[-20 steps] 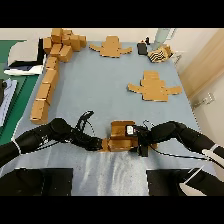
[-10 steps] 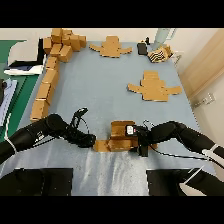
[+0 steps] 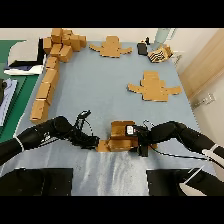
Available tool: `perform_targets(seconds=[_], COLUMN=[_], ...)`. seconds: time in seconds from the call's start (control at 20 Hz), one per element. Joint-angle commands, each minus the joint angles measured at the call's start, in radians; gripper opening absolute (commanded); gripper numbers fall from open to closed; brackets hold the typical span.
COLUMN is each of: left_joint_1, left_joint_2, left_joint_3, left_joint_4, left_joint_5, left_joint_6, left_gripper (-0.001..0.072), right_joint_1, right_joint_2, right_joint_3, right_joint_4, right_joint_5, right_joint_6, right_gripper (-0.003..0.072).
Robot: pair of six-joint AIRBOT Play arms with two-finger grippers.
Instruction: Fold the box.
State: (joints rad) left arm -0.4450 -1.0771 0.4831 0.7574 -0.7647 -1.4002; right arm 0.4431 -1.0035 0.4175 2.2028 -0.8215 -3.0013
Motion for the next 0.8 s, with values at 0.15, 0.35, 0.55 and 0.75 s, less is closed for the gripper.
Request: perform_targets(seconds=[0.15, 0.35, 0.55, 0.75], left_joint_1=[-0.01, -0.01, -0.011, -0.011], left_joint_2=[-0.008, -0.008, -0.008, -0.008], left_joint_3=[0.0, 0.0, 0.0, 0.0], left_joint_4=[-0.001, 0.013, 0.0, -0.002], left_joint_5=[0.022, 0.027, 0.029, 0.025], left_joint_6=[-0.003, -0.003, -0.003, -0.003], left_gripper=[0.001, 0.001, 0.0011, 0.0011], right_joint_1=[0.001, 0.001, 0.001, 0.001], right_joint_2=[0.001, 0.001, 0.001, 0.001], right_joint_3=[0.001, 0.001, 0.001, 0.001], right_joint_4=[0.0, 0.0, 0.0, 0.0], right_joint_5=[0.0, 0.0, 0.0, 0.0], right_joint_6=[0.0, 0.0, 0.0, 0.0], right_gripper=[0.0586, 0.0586, 0.0586, 0.0586])
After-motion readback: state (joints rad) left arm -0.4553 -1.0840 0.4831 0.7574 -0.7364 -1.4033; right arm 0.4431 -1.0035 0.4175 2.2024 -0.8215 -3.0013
